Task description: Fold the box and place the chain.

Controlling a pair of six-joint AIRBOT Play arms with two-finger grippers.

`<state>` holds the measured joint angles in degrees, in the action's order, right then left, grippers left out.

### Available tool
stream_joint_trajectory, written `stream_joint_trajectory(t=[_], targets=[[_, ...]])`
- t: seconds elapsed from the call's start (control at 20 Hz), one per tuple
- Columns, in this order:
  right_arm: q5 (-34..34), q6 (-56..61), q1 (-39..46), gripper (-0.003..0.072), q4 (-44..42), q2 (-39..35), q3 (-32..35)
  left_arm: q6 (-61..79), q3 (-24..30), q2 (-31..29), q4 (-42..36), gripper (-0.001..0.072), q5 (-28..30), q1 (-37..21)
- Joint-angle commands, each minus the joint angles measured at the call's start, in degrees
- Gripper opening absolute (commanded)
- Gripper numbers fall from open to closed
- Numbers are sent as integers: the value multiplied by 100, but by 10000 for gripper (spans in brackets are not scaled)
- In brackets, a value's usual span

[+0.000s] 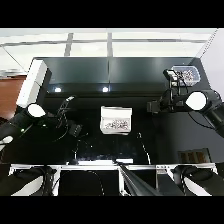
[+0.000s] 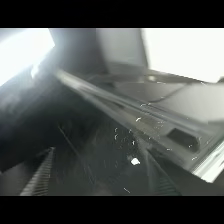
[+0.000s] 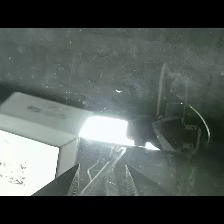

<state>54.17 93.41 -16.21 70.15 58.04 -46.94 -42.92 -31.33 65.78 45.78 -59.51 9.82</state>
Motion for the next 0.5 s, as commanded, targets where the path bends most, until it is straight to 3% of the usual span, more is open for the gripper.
stream_joint_trajectory(t=[0.0,0.2,0.45], targets=[[-22,245,-2,348,-52,2,0,3692,39,509,-1047,720,-24,7],[-37,289,-4,348,-140,2,0,6166,-50,586,-1102,718,70,293],[-68,328,-4,348,-160,2,0,6290,-592,1139,-1250,718,232,525]])
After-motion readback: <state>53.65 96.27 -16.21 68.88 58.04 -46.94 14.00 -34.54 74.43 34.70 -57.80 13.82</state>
